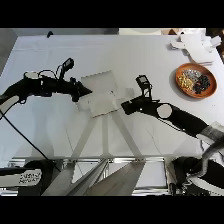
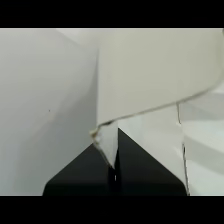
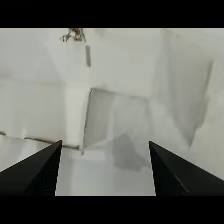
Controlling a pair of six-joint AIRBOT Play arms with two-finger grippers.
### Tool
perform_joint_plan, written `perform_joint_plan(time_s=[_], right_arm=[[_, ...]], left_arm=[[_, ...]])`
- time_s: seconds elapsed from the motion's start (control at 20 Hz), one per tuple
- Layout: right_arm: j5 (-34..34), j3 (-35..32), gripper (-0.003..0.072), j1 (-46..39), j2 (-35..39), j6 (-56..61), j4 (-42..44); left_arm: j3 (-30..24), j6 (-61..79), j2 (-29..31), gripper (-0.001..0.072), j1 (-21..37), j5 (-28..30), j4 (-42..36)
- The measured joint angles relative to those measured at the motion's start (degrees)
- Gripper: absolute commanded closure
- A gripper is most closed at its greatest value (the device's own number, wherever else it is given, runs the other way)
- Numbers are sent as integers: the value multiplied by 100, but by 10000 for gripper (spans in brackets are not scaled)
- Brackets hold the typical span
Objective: Fold the box and place the chain.
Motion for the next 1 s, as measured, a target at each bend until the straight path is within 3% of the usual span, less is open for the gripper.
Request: perform_joint_plan(time_s=[0.25,0.4,0.7,1.0], right_arm=[[-345,-2,89,-131,734,0,2],[-479,-2,89,-498,1163,-2,-9],[-540,-2,89,-1368,1626,-2,-15],[-448,-2,90,-1681,1703,-4,-20]], left_arm=[[0,28,933,707,2,-560,1067],[0,181,1091,707,-15,-820,1119],[0,612,560,708,-295,-914,828],[0,940,-96,708,-743,-11,437]])
